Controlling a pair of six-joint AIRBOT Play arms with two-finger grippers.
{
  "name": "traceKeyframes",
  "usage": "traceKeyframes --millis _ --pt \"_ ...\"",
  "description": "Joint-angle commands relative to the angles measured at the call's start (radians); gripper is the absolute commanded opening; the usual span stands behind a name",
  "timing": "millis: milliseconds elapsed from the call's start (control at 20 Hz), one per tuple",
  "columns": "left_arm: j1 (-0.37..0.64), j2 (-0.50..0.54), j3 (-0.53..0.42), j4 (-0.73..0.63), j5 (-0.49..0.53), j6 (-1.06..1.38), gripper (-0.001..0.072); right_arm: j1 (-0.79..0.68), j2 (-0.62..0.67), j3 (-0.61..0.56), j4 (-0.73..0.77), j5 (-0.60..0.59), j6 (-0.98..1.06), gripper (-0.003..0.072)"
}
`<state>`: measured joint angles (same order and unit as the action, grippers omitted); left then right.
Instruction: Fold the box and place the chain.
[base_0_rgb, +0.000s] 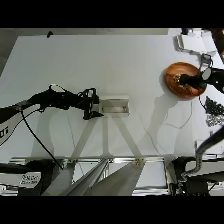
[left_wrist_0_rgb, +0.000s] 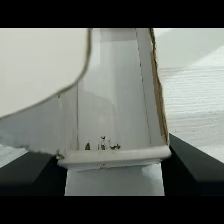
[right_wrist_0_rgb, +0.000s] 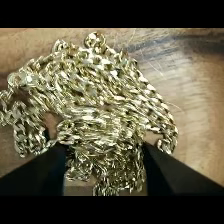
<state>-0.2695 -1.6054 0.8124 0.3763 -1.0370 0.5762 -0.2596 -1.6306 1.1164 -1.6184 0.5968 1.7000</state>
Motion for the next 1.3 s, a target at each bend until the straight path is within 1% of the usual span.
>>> traceKeyframes --millis 0,100,150,250,350,450,600,700,800,950,1100,1150,1250 --pt "0.0 0.001 0.0 0.0 0.0 0.0 0.0316 0.002 -0.026 0.008 -0.004 0.013 0.001 0.0321" --pt "0.0 0.001 0.0 0.0 0.0 0.0 0.0316 0.016 -0.018 0.007 -0.005 0.023 -0.001 0.0082" --pt "0.0 0.001 0.0 0.0 0.0 0.0 0.0316 0.025 -0.008 0.007 -0.006 0.023 -0.001 0.001" --pt "0.0 0.001 0.0 0.0 0.0 0.0 0.0316 0.039 0.031 0.007 -0.008 0.033 -0.001 0.001" --pt "0.0 0.001 0.0 0.0 0.001 0.0 0.0316 0.046 0.092 0.006 -0.023 0.074 -0.009 0.0009" --pt "0.0 0.001 0.0 0.0 0.0 0.0 0.0316 0.047 0.166 0.003 -0.051 0.138 -0.018 0.0009" --pt "0.0 0.001 0.0 0.0 0.0 0.0 0.0316 0.049 0.299 -0.03 -0.054 0.251 -0.114 0.0008" --pt "0.0 0.001 0.0 0.0 0.001 0.0 0.0316 0.069 0.393 -0.065 -0.053 0.338 -0.179 0.0008" --pt "0.0 0.001 0.0 0.0 0.0 0.0 0.0316 0.111 0.487 -0.119 -0.053 0.398 -0.216 0.0008" --pt "0.0 0.001 0.0 0.0 0.0 0.0 0.0316 0.222 0.586 -0.181 -0.051 0.522 -0.217 0.0008" --pt "0.0 0.001 0.0 0.0 0.0 0.0 0.0316 0.378 0.62 -0.19 -0.049 0.635 -0.217 0.0009" --pt "0.0 0.001 0.0 0.0 0.0 0.0 0.0316 0.438 0.62 -0.19 -0.047 0.658 -0.216 0.0009" --pt "0.0 0.001 0.0 0.0 0.0 0.0 0.0316 0.542 0.62 -0.19 -0.014 0.654 -0.216 0.0009"
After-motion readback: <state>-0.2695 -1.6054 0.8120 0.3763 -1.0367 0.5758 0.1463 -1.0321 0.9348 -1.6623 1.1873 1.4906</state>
